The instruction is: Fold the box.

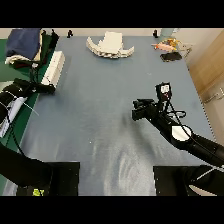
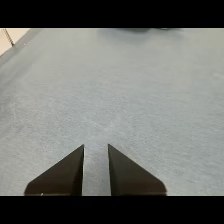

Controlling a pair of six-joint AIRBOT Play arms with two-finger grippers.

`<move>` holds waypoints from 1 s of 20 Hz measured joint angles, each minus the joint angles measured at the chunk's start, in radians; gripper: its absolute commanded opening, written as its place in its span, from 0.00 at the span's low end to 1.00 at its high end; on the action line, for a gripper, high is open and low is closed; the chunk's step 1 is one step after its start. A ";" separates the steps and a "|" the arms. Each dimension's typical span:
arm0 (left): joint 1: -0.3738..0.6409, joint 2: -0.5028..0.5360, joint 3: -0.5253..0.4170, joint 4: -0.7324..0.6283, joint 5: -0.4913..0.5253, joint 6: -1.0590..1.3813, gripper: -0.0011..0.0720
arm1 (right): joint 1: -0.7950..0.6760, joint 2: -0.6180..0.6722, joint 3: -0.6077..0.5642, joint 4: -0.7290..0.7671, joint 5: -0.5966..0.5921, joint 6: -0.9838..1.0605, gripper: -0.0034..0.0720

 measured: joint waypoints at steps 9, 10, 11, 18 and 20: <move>-0.018 -0.075 0.103 0.021 -0.014 -0.049 0.71 | 0.000 -0.001 0.000 0.004 -0.009 0.000 0.36; -0.018 -0.076 0.106 0.023 -0.013 -0.051 0.71 | 0.000 -0.001 0.000 0.006 -0.009 0.000 0.36; -0.018 -0.078 0.107 0.024 -0.008 -0.052 0.71 | 0.000 -0.001 0.000 0.006 -0.009 0.000 0.36; -0.020 -0.081 0.111 0.028 -0.007 -0.056 0.96 | 0.000 -0.001 0.000 0.007 -0.010 0.000 0.36; -0.019 -0.081 0.111 0.028 -0.012 -0.056 0.96 | 0.000 -0.001 0.000 0.007 -0.010 0.000 0.36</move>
